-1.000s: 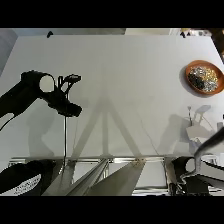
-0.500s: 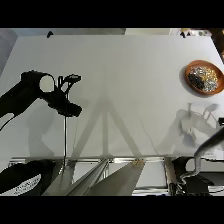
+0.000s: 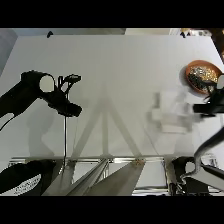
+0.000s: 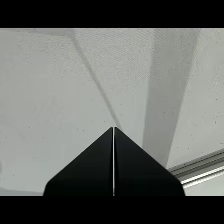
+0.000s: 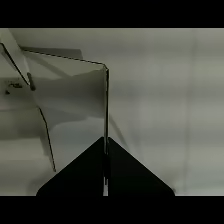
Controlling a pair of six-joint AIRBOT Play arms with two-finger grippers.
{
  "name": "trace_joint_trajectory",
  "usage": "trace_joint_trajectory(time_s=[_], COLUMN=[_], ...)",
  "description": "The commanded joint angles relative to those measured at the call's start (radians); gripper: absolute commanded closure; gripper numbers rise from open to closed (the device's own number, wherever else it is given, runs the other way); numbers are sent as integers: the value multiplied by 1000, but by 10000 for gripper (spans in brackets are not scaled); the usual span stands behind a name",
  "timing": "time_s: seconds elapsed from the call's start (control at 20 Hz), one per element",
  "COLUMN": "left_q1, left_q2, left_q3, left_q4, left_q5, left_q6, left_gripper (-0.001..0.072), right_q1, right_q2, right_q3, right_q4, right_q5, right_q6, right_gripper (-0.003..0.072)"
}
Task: Fold the box and place the chain.
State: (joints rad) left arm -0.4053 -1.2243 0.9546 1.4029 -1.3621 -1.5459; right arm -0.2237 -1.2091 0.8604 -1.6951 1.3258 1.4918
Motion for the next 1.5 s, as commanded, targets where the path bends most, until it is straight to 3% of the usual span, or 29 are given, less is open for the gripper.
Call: trace_joint_trajectory(time_s=[0.0, 0.25, 0.4, 0.55, 0.8, 1.0, 1.15, 1.25, 1.3, 1.45], left_q1=[0, 0, 0, -2, -1, -1, 0, 2, 2, 35], left_q2=[-1, -1, -1, -2, -2, -6, -16, -21, -25, -43], left_q3=[0, 0, 0, 0, -1, -5, -5, -5, -5, -5], left_q4=[0, 0, -14, -18, -17, -19, -92, -225, -310, -600], left_q5=[0, 1, 17, 107, 90, 144, 159, 166, 174, 171], left_q6=[0, 0, 5, 66, 146, 252, 405, 564, 658, 930], left_gripper=[700, 700, 700, 700, 699, 682, 462, 168, 122, 78], right_q1=[177, 446, 566, 646, 684, 684, 684, 684, 684, 684], right_q2=[232, 452, 467, 467, 467, 467, 467, 467, 467, 467], right_q3=[-173, -390, -399, -399, -399, -399, -399, -399, -399, -399], right_q4=[378, 443, 443, 441, 443, 443, 444, 447, 447, 451], right_q5=[-263, -415, -412, -419, -418, -418, -419, -418, -419, -419], right_q6=[-3, 100, 109, 135, 136, 136, 136, 136, 136, 136], right_gripper=[672, 671, 671, 671, 670, 670, 670, 670, 670, 670])
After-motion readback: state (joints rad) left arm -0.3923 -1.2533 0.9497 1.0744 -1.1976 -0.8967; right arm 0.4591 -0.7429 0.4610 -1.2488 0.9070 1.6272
